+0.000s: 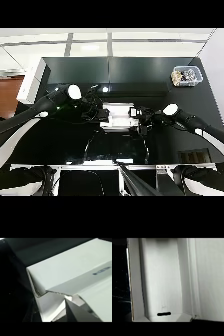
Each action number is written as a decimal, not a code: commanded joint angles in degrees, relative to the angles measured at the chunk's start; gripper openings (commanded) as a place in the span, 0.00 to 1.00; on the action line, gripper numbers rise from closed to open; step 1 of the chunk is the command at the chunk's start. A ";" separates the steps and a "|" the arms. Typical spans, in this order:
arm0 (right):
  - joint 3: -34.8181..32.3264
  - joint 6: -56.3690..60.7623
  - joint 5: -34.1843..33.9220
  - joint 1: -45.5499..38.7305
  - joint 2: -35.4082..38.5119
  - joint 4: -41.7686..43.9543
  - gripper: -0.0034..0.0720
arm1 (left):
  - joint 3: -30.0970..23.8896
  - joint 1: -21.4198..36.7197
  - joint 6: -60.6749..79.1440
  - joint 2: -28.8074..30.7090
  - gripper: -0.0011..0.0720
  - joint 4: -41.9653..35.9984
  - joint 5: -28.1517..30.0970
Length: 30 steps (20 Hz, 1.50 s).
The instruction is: Fold the box and place the chain.
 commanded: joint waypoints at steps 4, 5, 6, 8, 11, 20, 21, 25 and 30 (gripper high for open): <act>0.04 0.02 0.00 0.00 -0.04 0.00 0.70 | 1.51 -6.49 -19.15 -0.79 0.62 15.93 1.44; 0.04 0.02 0.00 0.00 -0.04 0.00 0.70 | 1.51 -7.08 -20.92 -1.16 0.62 17.38 1.44; 0.04 0.02 0.00 0.00 -0.04 0.00 0.70 | 1.53 -7.48 -22.14 -1.42 0.62 18.23 1.38; 0.04 0.02 -0.02 0.00 -0.04 0.00 0.70 | 1.53 -7.85 -23.87 -1.62 0.62 18.49 1.38; 0.04 0.02 -0.02 0.00 -0.04 0.00 0.70 | 1.57 -8.48 -28.46 -1.64 0.56 21.35 0.94; 0.04 0.02 0.00 0.00 -0.04 0.00 0.70 | 8.33 -13.68 -35.67 -4.92 0.56 30.80 -4.66; 0.04 0.02 0.00 0.00 -0.04 0.00 0.70 | 9.49 -13.68 -35.71 -6.19 0.56 30.45 -5.88; 0.04 0.02 0.00 0.00 -0.04 0.00 0.70 | 11.23 -14.27 -38.69 -8.07 0.56 29.07 -5.55; 0.04 0.02 0.00 0.00 -0.04 0.00 0.70 | 11.21 -14.25 -39.80 -8.09 0.56 28.87 -6.16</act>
